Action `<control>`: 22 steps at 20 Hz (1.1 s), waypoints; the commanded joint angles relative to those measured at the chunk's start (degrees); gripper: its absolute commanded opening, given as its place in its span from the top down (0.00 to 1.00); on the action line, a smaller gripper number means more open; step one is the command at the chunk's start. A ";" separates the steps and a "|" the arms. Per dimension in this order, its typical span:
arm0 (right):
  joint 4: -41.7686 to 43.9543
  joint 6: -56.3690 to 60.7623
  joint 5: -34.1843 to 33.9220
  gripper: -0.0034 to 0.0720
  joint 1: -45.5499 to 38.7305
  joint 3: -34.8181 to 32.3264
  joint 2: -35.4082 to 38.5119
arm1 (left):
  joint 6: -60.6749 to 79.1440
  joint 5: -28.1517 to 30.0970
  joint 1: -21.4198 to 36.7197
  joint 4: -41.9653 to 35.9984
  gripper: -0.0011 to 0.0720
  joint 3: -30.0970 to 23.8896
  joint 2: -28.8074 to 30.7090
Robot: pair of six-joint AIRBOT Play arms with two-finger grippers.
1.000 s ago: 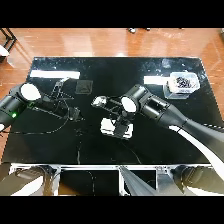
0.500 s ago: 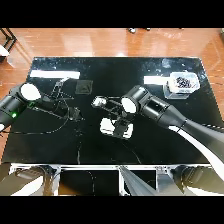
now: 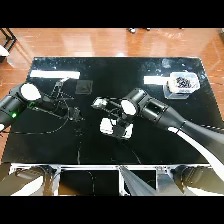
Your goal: Fold the box and place the chain.
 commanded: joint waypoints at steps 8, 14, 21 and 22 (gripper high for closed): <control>-0.96 18.05 5.46 0.42 -3.85 0.46 8.59 | 0.02 0.09 0.07 0.00 0.20 -0.02 -0.04; 17.79 41.35 -24.02 0.93 -7.10 -27.10 26.73 | 0.00 1.44 0.04 -0.33 0.20 -0.02 -0.04; 43.15 33.20 -45.57 0.93 -6.32 -33.97 19.02 | 0.00 2.01 0.04 -1.73 0.20 -0.02 -0.04; 42.84 33.05 -45.62 0.93 -6.32 -33.97 18.80 | 0.00 2.10 0.04 -1.73 0.21 -0.02 -0.04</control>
